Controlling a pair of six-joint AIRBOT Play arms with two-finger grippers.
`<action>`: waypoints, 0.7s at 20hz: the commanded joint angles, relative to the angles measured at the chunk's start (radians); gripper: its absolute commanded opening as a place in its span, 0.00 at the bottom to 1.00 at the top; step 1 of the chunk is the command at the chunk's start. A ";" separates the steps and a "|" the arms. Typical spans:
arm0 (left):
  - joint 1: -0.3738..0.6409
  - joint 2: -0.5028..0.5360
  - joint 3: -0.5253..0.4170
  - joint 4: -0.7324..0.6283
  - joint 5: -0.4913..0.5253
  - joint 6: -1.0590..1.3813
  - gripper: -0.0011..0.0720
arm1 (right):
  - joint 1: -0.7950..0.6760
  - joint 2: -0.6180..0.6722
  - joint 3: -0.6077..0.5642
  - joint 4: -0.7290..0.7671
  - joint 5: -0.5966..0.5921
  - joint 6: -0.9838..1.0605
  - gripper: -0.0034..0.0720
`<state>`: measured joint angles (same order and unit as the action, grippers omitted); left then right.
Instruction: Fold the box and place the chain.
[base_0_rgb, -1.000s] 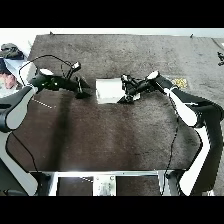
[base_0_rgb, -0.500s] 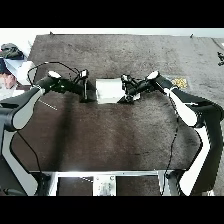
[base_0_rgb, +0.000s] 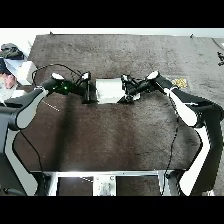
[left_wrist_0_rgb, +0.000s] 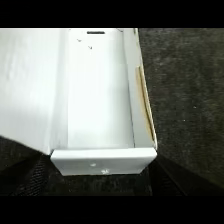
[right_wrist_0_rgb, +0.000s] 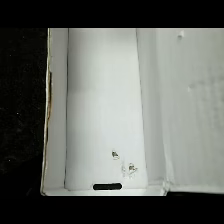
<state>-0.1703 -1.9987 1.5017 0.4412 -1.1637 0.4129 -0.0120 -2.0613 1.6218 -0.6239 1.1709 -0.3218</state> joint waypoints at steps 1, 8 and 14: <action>-0.026 -0.002 0.001 0.014 0.061 0.004 1.00 | 0.000 0.000 0.000 0.000 0.000 0.000 0.75; -0.042 -0.005 0.000 0.034 0.101 -0.019 1.00 | 0.000 0.000 0.000 0.000 0.000 0.000 0.75; -0.042 -0.035 0.007 0.020 0.095 -0.019 1.00 | 0.000 0.000 0.000 0.000 0.000 0.000 0.75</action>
